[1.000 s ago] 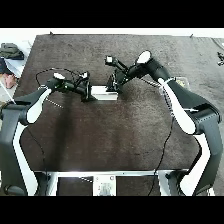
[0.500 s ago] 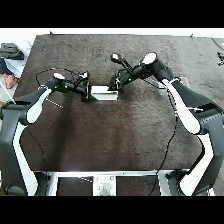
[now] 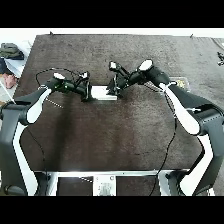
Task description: Fold the box and place the chain.
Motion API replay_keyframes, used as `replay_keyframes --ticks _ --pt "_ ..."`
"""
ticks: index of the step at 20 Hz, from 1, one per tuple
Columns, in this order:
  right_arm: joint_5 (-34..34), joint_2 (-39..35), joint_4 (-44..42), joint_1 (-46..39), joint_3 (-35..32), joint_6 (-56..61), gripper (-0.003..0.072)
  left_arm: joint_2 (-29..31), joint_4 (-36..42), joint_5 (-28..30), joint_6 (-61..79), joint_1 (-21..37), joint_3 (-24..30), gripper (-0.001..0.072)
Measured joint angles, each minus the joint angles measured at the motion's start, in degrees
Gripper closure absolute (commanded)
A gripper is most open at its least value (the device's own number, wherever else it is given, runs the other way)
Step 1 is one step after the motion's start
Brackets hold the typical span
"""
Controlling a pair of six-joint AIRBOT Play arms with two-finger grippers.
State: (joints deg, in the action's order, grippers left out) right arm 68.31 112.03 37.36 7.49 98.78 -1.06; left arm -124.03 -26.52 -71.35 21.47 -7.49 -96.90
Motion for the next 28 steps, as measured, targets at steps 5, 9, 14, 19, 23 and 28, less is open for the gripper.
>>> replay_keyframes --ticks 5,9,14,19,23,28 --pt "-2.54 0.07 0.98 0.83 -0.20 -2.47 0.0338 0.00 0.02 -0.02 0.00 0.00 0.00 0.0365" --pt "-4.85 0.07 2.01 0.98 -0.24 -3.43 0.0338 0.00 0.02 0.00 0.00 0.00 0.00 0.0365" --pt "-7.17 0.07 2.67 0.98 -0.24 -3.96 0.0338 0.00 0.04 0.00 -0.02 0.00 0.00 0.0365" --pt "-8.59 0.04 2.82 1.03 -0.24 -4.13 0.0340 0.00 0.09 0.17 -0.07 0.00 -0.02 0.0365" --pt "-9.09 -0.83 1.66 0.98 -0.15 -4.39 0.0341 0.00 0.07 0.15 -0.07 0.02 -0.02 0.0365" --pt "-9.53 -1.27 0.87 0.96 -0.15 -4.85 0.0435 0.00 -0.09 -0.13 0.11 0.02 -0.02 0.0364"
